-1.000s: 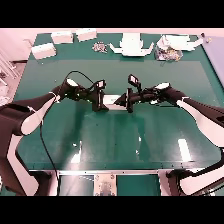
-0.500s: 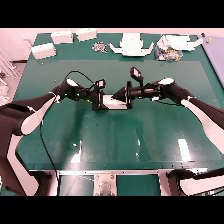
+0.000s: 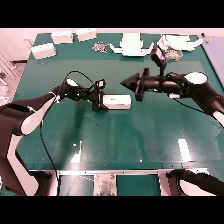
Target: Fold the box and place the chain.
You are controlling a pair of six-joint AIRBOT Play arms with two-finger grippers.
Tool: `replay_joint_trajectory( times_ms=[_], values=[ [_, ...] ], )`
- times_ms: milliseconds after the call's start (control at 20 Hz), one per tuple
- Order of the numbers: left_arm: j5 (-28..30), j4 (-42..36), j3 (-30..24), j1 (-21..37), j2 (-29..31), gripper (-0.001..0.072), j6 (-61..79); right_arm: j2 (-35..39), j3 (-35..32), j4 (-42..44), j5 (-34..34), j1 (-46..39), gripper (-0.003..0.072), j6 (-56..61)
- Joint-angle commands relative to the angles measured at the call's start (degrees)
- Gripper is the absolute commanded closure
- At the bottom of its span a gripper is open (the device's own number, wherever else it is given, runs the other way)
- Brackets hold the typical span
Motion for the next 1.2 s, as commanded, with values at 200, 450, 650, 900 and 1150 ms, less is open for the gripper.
replay_joint_trajectory(
  times_ms=[200,450,650,900,1150],
  values=[
    [0.0,0.0,0.0,0.0,0.0,0.0241,0.1,16.1,-17.0,-14.8,-3.4,-7.6,0.0677,15.5],
    [0.0,0.0,0.0,0.0,0.0,0.0241,0.1,21.3,-24.5,-17.0,-3.4,-15.0,0.0677,15.4],
    [-0.1,0.0,0.0,0.0,0.0,0.024,0.1,21.4,-27.6,-17.6,-3.3,-17.8,0.0676,14.1],
    [3.7,-0.4,0.2,0.6,0.7,0.0688,0.5,21.4,-27.7,-17.5,-3.3,-17.8,0.0676,13.7],
    [9.9,0.0,1.4,3.6,3.9,0.0694,-8.8,21.8,-27.7,-17.5,-3.2,-17.8,0.0676,13.7]
  ],
)
